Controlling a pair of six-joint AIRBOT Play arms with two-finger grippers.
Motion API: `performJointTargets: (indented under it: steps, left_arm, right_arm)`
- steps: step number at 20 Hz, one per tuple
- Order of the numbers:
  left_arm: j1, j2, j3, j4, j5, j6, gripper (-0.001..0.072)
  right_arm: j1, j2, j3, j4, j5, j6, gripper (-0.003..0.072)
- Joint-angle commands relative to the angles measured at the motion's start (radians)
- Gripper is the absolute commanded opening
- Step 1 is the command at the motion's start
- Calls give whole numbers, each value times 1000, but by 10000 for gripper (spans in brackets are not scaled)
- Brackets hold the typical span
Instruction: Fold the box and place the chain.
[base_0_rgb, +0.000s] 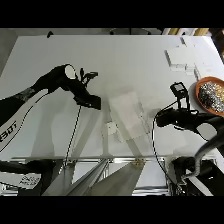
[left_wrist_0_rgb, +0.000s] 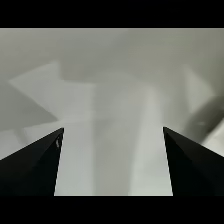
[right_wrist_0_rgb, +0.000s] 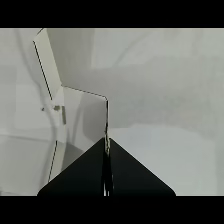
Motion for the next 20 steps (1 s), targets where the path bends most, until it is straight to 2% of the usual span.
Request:
performJointTargets:
  steps: [1,4,8,11,16,19,20]
  left_arm:
    - [0,-12,-2,-307,-13,322,692]
    - [-8,-20,-2,-403,-6,430,693]
    - [-14,-77,-2,-507,29,452,693]
    - [-41,-126,-2,-512,32,444,693]
    - [-113,-156,-2,-511,101,446,687]
    - [-124,-156,-2,-513,132,447,440]
    - [-122,-156,-2,-512,132,449,297]
  right_arm:
    - [2,1,0,-6,22,0,20]
    - [2,0,0,-6,21,0,20]
    - [2,0,0,-6,21,0,20]
    - [2,0,0,-6,21,0,20]
    - [2,0,0,-7,20,-1,20]
    - [2,1,0,-6,21,-1,20]
    - [2,1,0,-6,21,-1,20]
